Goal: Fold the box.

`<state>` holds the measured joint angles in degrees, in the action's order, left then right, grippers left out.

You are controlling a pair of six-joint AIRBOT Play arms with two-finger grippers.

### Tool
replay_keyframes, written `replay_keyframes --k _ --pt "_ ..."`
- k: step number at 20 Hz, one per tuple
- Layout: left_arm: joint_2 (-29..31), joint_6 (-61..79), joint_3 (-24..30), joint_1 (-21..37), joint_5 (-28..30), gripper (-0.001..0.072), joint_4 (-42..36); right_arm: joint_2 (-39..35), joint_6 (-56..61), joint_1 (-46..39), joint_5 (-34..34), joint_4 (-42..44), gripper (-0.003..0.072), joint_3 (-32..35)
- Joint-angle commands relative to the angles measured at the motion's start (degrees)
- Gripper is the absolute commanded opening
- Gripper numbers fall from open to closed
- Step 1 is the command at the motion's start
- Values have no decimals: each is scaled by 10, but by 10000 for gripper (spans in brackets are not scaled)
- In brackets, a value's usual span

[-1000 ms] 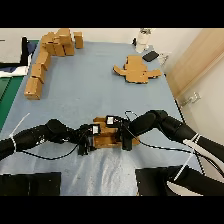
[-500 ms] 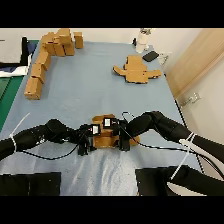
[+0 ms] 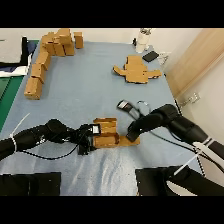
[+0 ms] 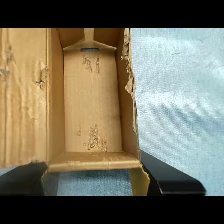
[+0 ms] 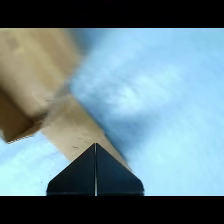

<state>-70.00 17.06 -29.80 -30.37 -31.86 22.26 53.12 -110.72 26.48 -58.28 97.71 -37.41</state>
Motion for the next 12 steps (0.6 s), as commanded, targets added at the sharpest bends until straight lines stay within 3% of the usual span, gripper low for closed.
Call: replay_keyframes --k 1,5,10,12 --pt "0 0 0 0 -1 526 0 -35 221 -91 -58 -53 5 -1" --pt "0 0 0 0 -1 526 0 -25 216 -172 -55 -19 5 36" --pt "0 0 0 0 -1 526 0 11 167 -176 -24 76 4 72" --pt "0 0 0 0 -1 526 0 12 166 -176 -17 76 4 78"
